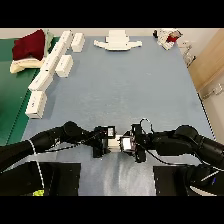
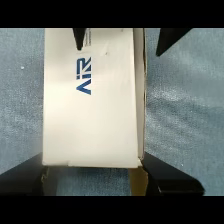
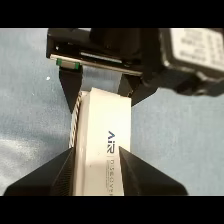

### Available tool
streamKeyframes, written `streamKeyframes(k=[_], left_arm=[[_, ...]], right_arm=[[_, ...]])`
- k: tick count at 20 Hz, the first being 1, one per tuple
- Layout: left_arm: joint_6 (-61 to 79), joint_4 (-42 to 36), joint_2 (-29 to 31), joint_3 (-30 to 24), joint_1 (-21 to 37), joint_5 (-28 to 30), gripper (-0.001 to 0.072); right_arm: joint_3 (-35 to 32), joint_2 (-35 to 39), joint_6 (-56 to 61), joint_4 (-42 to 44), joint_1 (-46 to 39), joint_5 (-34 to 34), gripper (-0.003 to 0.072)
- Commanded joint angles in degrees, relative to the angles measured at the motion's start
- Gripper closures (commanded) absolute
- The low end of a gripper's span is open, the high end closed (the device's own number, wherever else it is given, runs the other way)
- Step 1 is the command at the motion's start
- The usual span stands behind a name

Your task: Fold the box.

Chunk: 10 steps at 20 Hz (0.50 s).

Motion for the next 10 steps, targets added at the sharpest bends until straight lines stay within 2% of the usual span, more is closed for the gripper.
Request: streamKeyframes(k=[1, 2, 3, 4, 5, 6, 7, 8, 10], left_arm=[[0.0, 0.0, 0.0, 0.0, 0.0, 0.0, 0.0245], [0.0, 0.0, 0.0, 0.0, 0.0, 0.0, 0.0245], [0.0, 0.0, 0.0, 0.0, 0.0, 0.0, 0.0245], [0.0, 0.0, 0.0, 0.0, 0.0, 0.0, 0.0245], [0.0, 0.0, 0.0, 0.0, 0.0, 0.0, 0.0245], [0.0, 0.0, 0.0, 0.0, 0.0, 0.0, 0.0245], [0.0, 0.0, 0.0, 0.0, 0.0, 0.0, 0.0245], [0.0, 0.0, 0.0, 0.0, 0.0, 0.0, 0.0245], [0.0, 0.0, 0.0, 0.0, 0.0, 0.0, 0.0245]], right_arm=[[0.0, 2.7, 1.2, 3.0, 0.0, -0.9, 0.0241], [0.0, 3.6, 3.4, 4.9, 0.0, -1.2, 0.0247], [-0.1, 4.5, 6.7, 7.1, 0.0, -1.2, 0.0316], [-0.4, 5.1, 9.2, 9.9, -0.1, -0.9, 0.0422], [-1.3, 5.7, 11.5, 12.7, -0.2, 0.8, 0.0472], [-2.6, 6.3, 13.3, 14.6, -0.2, 3.1, 0.0538], [-4.4, 7.0, 15.4, 15.7, -0.1, 6.9, 0.0546], [-6.4, 7.9, 17.4, 16.6, -0.1, 11.6, 0.0638], [-10.3, 10.0, 21.5, 18.6, 0.8, 20.3, 0.068]])
